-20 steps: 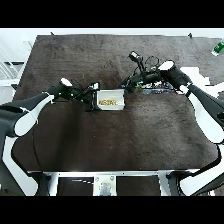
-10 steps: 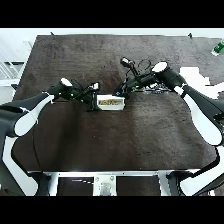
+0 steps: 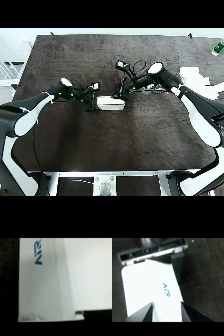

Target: Fold the box and place the chain.

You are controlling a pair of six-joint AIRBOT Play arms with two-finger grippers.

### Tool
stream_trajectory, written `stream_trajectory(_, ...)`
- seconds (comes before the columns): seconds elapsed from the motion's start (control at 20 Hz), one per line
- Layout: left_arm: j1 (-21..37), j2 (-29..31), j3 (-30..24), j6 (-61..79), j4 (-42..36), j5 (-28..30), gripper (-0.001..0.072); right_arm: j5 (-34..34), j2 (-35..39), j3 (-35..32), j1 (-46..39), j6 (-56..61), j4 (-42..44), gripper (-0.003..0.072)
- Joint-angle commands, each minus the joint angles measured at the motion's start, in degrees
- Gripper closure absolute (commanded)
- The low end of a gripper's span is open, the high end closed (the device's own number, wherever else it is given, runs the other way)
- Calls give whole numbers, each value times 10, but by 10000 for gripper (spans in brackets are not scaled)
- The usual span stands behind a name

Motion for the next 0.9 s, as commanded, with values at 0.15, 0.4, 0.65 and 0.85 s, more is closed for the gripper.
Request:
stream_trajectory(0.15, 0, 0, 0, 0, 0, 0, 286, 23, -2, 0, 1, -11, -27, 269)
stream_trajectory(0.4, 0, 0, 0, 0, 0, 0, 287, 40, -2, 0, 2, -11, -25, 270)
stream_trajectory(0.65, 0, 0, 0, 0, 0, 0, 287, 43, -4, 0, 14, -22, -22, 273)
stream_trajectory(0.85, 0, 0, 0, 0, 0, 0, 287, 34, -21, 0, 14, -21, -29, 271)
